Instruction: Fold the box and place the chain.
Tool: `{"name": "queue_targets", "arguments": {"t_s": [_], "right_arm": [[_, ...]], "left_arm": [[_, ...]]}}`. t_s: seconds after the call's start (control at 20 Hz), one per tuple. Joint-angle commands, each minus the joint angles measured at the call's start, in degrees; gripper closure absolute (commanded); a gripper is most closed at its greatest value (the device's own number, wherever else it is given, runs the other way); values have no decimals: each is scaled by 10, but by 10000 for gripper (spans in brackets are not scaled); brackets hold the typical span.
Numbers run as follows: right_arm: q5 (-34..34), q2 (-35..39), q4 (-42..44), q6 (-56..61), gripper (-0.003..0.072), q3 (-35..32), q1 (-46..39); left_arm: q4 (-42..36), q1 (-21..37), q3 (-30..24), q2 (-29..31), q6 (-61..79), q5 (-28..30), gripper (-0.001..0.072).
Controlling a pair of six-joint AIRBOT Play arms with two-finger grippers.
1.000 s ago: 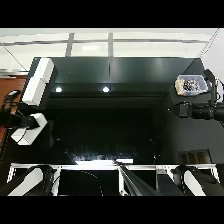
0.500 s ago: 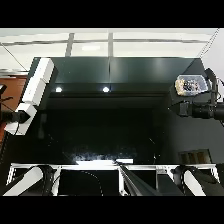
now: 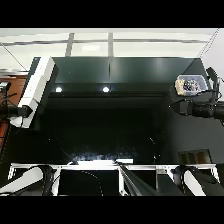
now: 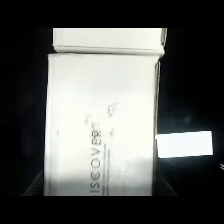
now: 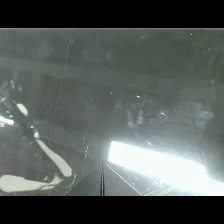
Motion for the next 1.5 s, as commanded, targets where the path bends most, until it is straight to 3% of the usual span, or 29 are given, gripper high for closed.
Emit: {"name": "queue_targets", "arguments": {"t_s": [0.0,0.3,0.45,0.5,0.55,0.6,0.7,0.8,0.9,1.1,1.45], "right_arm": [[-3,0,0,4,673,0,0],[-10,0,38,-28,674,5,28],[-48,0,16,-27,674,33,99],[-44,0,5,-26,674,45,120],[-37,0,-12,-18,675,60,138],[-23,3,-38,0,677,76,153],[-40,38,-116,44,680,80,182],[-115,89,-225,105,680,41,202],[-193,127,-279,118,680,-32,203],[-358,146,-282,118,675,-167,203],[-366,147,-282,117,672,-172,203]], "left_arm": [[-2,-15,2,4,-5,42,-3],[-30,-17,58,120,-5,-34,-2],[-127,-28,80,197,-5,-73,3],[-177,-36,82,221,-5,-87,75],[-232,-47,82,244,-5,-117,345],[-274,-61,82,261,-3,-166,675],[-295,-112,80,285,0,-270,680],[-276,-174,56,312,-23,-304,681],[-272,-232,-8,353,-61,-256,681],[-272,-311,-172,434,-80,-120,679],[-272,-313,-194,451,-79,-97,677]]}}
